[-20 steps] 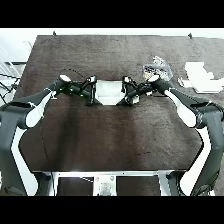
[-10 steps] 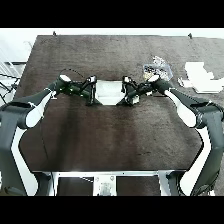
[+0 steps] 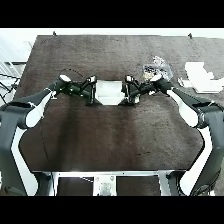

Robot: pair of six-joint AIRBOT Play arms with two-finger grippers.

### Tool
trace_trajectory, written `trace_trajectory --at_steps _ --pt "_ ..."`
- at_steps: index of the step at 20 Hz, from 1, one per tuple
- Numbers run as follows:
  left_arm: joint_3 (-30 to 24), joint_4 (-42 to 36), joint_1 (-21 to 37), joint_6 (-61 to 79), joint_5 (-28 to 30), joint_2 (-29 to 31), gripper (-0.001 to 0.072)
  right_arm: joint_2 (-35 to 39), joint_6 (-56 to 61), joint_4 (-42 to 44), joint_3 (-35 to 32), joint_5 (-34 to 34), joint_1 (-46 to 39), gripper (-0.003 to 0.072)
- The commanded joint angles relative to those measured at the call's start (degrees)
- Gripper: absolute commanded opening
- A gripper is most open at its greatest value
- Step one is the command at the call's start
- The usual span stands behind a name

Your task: Fold the box and place the chain.

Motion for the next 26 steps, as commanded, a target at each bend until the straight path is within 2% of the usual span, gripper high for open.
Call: trace_trajectory --at_steps 1,5,9,10,11,12,13,15,17,19,22,26 --pt "0.0 0.09 -0.02 0.09 -0.24 0.02 0.0285 1.6 1.81 -0.81 0.07 1.22 -2.38 0.072" --pt "0.0 0.09 -0.02 0.09 -0.2 0.02 0.0285 5.29 4.92 -3.43 0.07 2.71 -6.1 0.072" --pt "0.0 0.09 -0.02 0.09 -0.17 0.02 0.0286 8.66 5.33 -0.33 0.07 7.26 -8.13 0.071" --pt "0.0 0.09 -0.02 0.09 -0.15 0.02 0.0285 8.92 5.31 2.19 0.07 9.35 -8.0 0.0647" --pt "0.0 0.11 -0.02 0.09 -0.15 0.02 0.0285 9.01 5.31 5.2 0.07 12.52 -7.52 0.0426" --pt "0.0 0.09 -0.02 0.09 -0.13 0.02 0.0286 9.01 5.29 7.69 0.07 15.85 -6.82 0.01" --pt "0.0 0.09 -0.02 0.09 -0.13 0.02 0.0285 8.98 5.31 9.84 0.04 18.38 -6.08 0.0014" --pt "0.0 0.09 -0.02 0.09 -0.11 0.02 0.0285 8.98 5.33 11.98 -0.02 20.11 -4.04 0.0014" --pt "0.0 0.09 -0.02 0.09 -0.11 0.02 0.0285 8.87 6.99 11.91 -0.07 17.29 -1.84 0.0013" --pt "0.0 0.09 -0.02 0.09 -0.09 0.02 0.0285 8.76 12.85 11.58 -0.07 8.83 -0.02 0.0013" --pt "0.0 0.09 -0.02 0.09 -0.13 0.02 0.0286 8.48 15.72 11.02 -0.07 -2.51 0.74 0.0013" --pt "0.0 0.09 -0.02 0.09 -0.11 0.02 0.0285 7.32 18.45 10.78 -0.04 -8.66 0.72 0.0013"
